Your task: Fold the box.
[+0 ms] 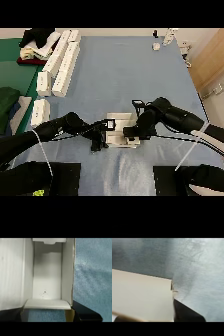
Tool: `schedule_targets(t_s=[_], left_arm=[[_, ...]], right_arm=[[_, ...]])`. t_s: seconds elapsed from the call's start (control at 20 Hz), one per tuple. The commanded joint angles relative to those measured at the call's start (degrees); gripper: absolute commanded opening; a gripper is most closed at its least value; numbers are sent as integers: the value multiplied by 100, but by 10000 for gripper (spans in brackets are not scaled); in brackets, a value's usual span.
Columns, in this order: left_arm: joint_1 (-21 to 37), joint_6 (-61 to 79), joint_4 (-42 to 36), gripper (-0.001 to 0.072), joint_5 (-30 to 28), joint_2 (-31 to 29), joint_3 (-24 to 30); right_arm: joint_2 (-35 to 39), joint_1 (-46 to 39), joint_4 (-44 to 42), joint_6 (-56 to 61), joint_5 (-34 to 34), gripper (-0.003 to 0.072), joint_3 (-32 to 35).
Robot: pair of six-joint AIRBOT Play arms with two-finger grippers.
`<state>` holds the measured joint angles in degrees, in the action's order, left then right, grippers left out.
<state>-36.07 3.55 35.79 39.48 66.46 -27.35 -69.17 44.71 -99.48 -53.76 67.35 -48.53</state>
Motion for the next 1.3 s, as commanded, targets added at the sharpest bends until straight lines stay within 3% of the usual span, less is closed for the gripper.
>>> schedule_targets(t_s=[0.0,0.25,0.35,0.5,0.55,0.9,0.95,1.05,1.1,1.25], left_arm=[[-2,0,0,536,-2,2,0],[-2,0,0,537,-2,2,0],[-2,0,0,536,-2,2,0],[-2,0,0,537,-2,2,0],[-2,0,0,536,-2,2,0],[-2,0,0,536,-2,2,0],[-2,0,0,536,-2,2,0],[-2,0,0,536,-2,2,0],[-2,0,0,536,-2,2,0],[-2,0,0,537,-2,2,0]], right_arm=[[-498,415,782,925,678,414,-413],[-577,435,804,1088,616,405,-431],[-588,435,802,1088,614,355,-431],[-601,435,793,1080,525,35,-428],[-601,435,748,1082,483,4,-428],[-599,435,787,1080,496,2,-431],[-599,435,800,1062,496,10,-435],[-599,435,804,1058,494,405,-444],[-599,435,800,1027,496,451,-444],[-599,435,804,1027,496,451,-444]])
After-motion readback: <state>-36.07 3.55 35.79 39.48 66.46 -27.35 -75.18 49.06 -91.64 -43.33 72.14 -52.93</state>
